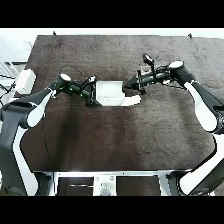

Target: Fold the box and place the chain.

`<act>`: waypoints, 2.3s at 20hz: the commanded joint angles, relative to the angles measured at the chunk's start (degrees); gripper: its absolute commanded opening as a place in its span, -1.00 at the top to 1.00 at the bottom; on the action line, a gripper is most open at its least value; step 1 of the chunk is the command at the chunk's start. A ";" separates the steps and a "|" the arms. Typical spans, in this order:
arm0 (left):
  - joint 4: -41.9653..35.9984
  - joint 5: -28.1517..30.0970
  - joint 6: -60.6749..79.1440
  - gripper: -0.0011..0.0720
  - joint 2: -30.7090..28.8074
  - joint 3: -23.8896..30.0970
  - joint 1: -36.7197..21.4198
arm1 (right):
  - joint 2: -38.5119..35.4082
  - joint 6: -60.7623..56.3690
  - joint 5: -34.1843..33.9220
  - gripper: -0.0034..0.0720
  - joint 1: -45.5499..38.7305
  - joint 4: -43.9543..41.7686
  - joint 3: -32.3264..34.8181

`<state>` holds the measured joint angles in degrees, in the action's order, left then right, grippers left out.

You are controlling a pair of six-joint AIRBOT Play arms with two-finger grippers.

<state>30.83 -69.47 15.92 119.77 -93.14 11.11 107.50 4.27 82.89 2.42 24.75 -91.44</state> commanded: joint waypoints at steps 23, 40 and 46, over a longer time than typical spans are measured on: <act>0.02 0.09 0.02 -0.32 -0.04 0.00 0.02 | 4.50 -15.30 -24.83 0.88 6.05 9.38 -0.52; 0.00 0.39 0.00 -0.32 -0.04 0.00 0.02 | -9.46 -8.31 -19.06 -0.86 5.22 29.00 12.00; 0.02 0.48 0.00 -0.32 -0.04 0.00 0.02 | -9.05 -5.03 -26.80 -0.84 8.02 24.96 14.53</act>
<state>30.85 -69.21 15.94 119.77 -93.14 11.18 98.17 -2.24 59.61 9.47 51.27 -78.02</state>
